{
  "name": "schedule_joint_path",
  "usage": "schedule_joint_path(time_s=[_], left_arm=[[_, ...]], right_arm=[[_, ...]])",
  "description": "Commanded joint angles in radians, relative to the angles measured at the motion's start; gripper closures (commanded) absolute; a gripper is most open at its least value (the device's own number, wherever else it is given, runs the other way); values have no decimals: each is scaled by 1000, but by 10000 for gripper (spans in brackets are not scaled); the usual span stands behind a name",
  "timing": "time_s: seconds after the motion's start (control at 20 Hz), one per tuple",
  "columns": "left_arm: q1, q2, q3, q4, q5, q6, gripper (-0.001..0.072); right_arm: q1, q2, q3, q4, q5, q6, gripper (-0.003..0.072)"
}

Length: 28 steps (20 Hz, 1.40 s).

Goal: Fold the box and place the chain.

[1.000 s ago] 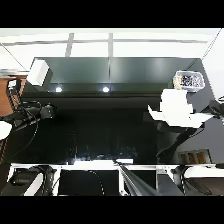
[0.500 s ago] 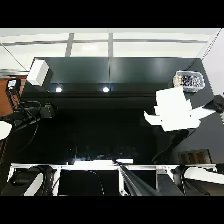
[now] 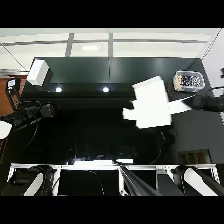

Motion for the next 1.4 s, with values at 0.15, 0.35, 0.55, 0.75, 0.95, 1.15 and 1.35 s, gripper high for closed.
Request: schedule_joint_path(time_s=[0.15,0.35,0.55,0.75,0.95,1.15,1.35], left_arm=[[-1,-2,1,-32,0,1,-1],[-2,-6,0,-58,0,5,-1],[-57,-75,0,-208,16,182,0],[-125,-189,1,-305,76,188,2],[-197,-286,16,-333,108,208,2],[-198,-375,64,-402,126,245,2],[-198,-492,145,-631,11,529,2]], right_arm=[[381,69,-226,232,-314,-110,668],[566,214,-370,240,-551,-132,668],[681,251,-444,239,-700,-132,668],[724,249,-446,220,-740,-130,668],[724,249,-447,217,-731,-117,667],[724,249,-447,217,-714,-115,667],[724,249,-447,217,-714,-115,667]])
